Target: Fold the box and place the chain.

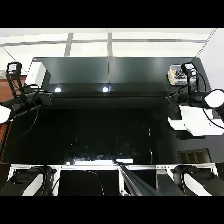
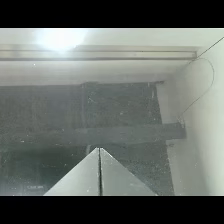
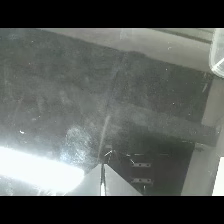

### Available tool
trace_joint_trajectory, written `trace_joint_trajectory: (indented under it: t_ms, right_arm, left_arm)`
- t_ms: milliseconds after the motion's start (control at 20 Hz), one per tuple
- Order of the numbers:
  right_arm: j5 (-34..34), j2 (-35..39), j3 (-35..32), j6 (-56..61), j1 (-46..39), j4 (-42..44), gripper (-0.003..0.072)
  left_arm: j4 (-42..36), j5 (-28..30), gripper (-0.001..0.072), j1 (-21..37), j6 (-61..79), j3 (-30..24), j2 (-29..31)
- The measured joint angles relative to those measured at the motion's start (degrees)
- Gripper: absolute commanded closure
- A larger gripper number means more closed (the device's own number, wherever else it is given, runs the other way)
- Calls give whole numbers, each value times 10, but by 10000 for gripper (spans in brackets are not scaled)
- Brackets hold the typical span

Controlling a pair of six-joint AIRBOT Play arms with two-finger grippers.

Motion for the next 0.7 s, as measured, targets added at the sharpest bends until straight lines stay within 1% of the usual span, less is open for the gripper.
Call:
trace_joint_trajectory:
  t_ms: [600,700]
  right_arm:
    - [0,0,0,0,0,0,671]
    - [-2,0,0,0,0,1,671]
  left_arm:
    - [-1,1,685,0,0,0,0]
    - [-4,17,685,0,0,0,-1]
